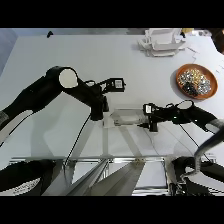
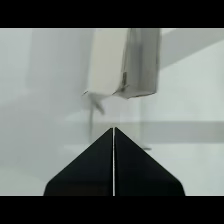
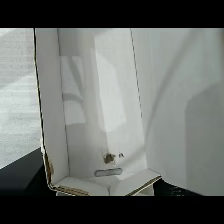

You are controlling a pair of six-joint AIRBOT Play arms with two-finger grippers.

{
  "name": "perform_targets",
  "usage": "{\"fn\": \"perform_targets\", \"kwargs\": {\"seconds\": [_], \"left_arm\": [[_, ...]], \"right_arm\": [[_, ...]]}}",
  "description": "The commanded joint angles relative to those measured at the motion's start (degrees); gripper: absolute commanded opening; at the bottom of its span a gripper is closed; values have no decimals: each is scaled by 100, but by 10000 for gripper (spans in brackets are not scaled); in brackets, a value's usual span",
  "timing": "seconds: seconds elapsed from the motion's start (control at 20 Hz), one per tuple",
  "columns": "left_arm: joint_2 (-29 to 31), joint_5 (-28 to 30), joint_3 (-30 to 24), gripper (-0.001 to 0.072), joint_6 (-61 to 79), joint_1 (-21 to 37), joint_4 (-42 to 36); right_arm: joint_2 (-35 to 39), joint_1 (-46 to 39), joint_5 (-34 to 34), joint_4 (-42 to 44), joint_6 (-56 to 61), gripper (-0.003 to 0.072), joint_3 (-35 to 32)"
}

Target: Fold the box and place the chain.

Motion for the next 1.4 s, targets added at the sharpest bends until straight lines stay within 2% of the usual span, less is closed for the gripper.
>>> {"fn": "perform_targets", "kwargs": {"seconds": [0.0,0.15,0.25,0.4,0.6,0.8,1.0,1.15,1.35], "left_arm": [[28,46,2,3,-164,-295,-345],[-116,435,2,6,-214,-452,-813],[-258,1027,2,4,-592,-455,-1001],[-557,2044,2,4,-1589,-420,-850],[-951,2590,2,3,-2612,-341,-439],[-1250,2544,2,3,-3209,-313,-13],[-1276,2339,2,3,-3283,-313,70],[-1045,1982,2,3,-3270,-299,175],[-542,1228,2,3,-3265,-302,1067]], "right_arm": [[-2,2,7,0,-2,337,-2],[-2,2,7,0,-2,337,-2],[-2,2,7,0,-2,337,-2],[-2,2,7,0,-2,337,-2],[-2,2,7,0,-2,337,-2],[-2,2,7,0,-2,337,-2],[-2,2,7,0,-2,337,-2],[-2,2,7,0,-2,337,-2],[-2,2,7,0,-2,337,-2]]}}
